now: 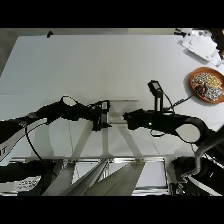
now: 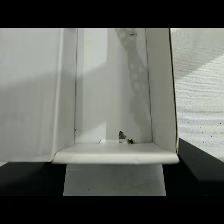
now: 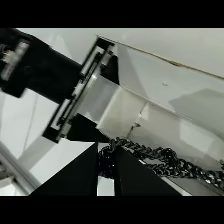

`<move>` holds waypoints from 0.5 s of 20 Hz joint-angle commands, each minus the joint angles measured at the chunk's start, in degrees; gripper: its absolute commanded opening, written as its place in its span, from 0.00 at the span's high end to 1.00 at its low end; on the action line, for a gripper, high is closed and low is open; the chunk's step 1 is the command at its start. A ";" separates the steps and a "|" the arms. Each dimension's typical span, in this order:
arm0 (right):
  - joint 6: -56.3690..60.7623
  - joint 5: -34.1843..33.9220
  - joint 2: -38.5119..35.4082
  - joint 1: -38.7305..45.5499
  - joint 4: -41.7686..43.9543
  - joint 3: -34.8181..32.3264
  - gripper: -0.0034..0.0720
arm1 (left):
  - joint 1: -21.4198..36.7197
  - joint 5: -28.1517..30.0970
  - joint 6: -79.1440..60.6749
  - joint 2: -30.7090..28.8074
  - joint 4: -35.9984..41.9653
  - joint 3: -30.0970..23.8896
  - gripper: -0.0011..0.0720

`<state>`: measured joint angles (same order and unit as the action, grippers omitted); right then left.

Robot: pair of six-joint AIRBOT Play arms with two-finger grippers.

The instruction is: Fold the box and place the chain.

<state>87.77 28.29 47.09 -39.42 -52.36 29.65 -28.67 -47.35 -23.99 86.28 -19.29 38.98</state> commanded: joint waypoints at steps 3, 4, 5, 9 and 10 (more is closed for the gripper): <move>0.31 -5.68 7.61 -1.70 0.07 -0.13 0.94 | 0.00 0.00 0.00 -0.04 -0.02 0.02 0.54; 0.31 -6.67 8.79 -1.70 0.09 -0.13 0.94 | 0.00 0.00 0.00 -0.04 -0.02 0.02 0.54; 0.33 -7.23 10.08 -1.70 0.28 -0.13 0.94 | 0.00 0.00 0.00 -0.04 0.00 0.02 0.54; 0.35 -8.81 14.86 -1.70 2.08 -0.11 0.94 | 0.00 0.00 0.00 -0.04 -0.02 0.02 0.54; 0.37 -9.09 15.45 -1.70 2.34 -0.07 0.93 | 0.00 0.00 -0.02 -0.04 -0.02 0.02 0.54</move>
<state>88.07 20.93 59.81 -41.06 -50.94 29.56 -28.67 -47.35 -23.99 86.28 -19.29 38.98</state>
